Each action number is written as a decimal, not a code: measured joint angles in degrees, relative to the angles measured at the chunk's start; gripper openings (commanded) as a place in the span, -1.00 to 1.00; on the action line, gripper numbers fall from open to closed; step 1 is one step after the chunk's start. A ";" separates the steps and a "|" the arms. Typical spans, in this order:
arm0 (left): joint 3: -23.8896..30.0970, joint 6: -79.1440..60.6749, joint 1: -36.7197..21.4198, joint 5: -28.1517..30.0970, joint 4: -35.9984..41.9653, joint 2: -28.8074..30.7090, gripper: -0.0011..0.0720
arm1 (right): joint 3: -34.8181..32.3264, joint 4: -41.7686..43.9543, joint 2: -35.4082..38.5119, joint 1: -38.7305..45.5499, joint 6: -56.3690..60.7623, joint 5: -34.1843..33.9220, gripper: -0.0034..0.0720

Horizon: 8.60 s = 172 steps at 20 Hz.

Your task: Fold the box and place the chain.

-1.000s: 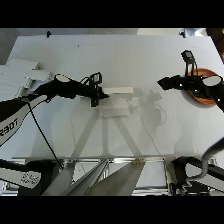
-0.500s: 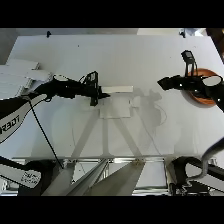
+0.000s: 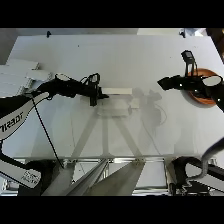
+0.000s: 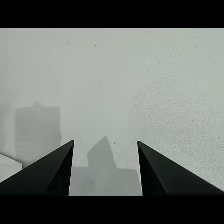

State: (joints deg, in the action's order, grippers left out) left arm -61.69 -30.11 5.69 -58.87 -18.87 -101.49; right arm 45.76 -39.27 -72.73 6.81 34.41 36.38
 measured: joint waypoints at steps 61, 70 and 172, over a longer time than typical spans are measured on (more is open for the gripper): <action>-0.39 2.14 0.00 3.91 -1.33 1.79 -0.95 | 0.00 0.00 0.00 0.00 -0.02 0.00 0.25; -0.83 3.74 -0.02 1.60 -7.65 2.05 -0.96 | 0.00 0.02 0.00 0.00 -0.02 -0.02 0.25; -6.23 7.72 0.00 -0.98 -11.56 -0.70 -0.93 | -9.09 20.46 -1.84 -29.14 -51.34 -12.55 0.91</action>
State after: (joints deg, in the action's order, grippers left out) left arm -67.92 -22.39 5.69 -59.86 -30.44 -102.19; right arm 36.67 -18.81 -74.56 -22.33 -16.93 23.83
